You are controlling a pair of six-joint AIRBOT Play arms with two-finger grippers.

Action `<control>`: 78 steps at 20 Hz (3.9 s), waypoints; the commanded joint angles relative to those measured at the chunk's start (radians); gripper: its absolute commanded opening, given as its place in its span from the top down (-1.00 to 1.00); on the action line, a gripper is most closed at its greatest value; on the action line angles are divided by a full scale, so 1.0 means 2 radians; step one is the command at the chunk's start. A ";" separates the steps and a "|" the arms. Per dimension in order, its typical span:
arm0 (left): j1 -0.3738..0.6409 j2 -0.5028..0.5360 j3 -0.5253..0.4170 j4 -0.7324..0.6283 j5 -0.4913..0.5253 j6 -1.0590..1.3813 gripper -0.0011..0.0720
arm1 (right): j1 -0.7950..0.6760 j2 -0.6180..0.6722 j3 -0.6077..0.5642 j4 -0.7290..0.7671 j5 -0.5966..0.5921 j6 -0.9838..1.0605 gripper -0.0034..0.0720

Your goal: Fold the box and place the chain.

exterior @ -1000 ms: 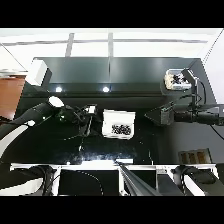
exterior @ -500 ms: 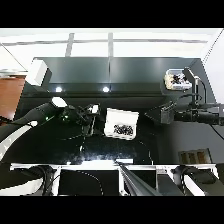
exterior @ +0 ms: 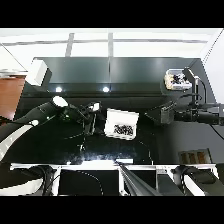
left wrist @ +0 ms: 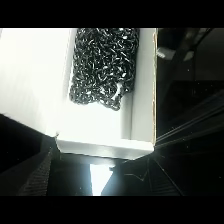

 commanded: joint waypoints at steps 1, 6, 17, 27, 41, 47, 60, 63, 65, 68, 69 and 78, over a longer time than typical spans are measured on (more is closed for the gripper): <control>-0.007 -0.001 0.001 0.002 -0.007 -0.002 -0.98 | 0.000 0.000 0.000 0.000 0.000 0.000 -0.81; -0.023 -0.001 0.002 0.004 0.027 -0.023 -0.98 | 0.000 0.000 0.000 0.000 0.000 0.000 -0.81; -0.042 -0.001 0.003 0.016 0.028 -0.022 -0.37 | 0.000 0.000 0.000 -0.039 -0.061 0.017 -1.00; -0.043 -0.001 0.002 0.016 0.028 -0.022 -0.31 | 0.043 -0.120 0.001 -0.040 -0.119 0.008 -0.98; -0.043 -0.001 0.002 0.016 0.028 -0.023 -0.31 | 0.123 -0.127 0.009 -0.080 0.049 -0.241 -0.98; -0.043 -0.001 0.002 0.016 0.028 -0.023 -0.31 | 0.125 -0.127 -0.003 -0.065 -0.038 -0.250 -0.97; -0.043 -0.001 0.002 0.016 0.028 -0.023 -0.31 | 0.166 -0.127 -0.017 -0.086 -0.105 -0.243 -0.97; -0.043 -0.001 0.002 0.016 0.028 -0.023 -0.31 | 0.169 -0.127 -0.017 -0.086 -0.099 -0.241 -0.97; -0.043 -0.001 0.002 0.016 0.028 -0.023 -0.31 | 0.172 -0.127 -0.017 -0.079 -0.090 -0.241 -0.97; -0.043 -0.001 0.002 0.016 0.028 -0.023 -0.31 | 0.171 -0.119 0.006 -0.088 -0.066 -0.220 -0.99; -0.043 -0.001 0.002 0.016 0.028 -0.023 -0.31 | 0.166 -0.108 0.028 -0.102 -0.059 -0.193 -0.99; -0.043 -0.001 0.002 0.016 0.028 -0.023 -0.31 | 0.082 0.016 -0.124 0.085 -0.196 -0.184 -0.99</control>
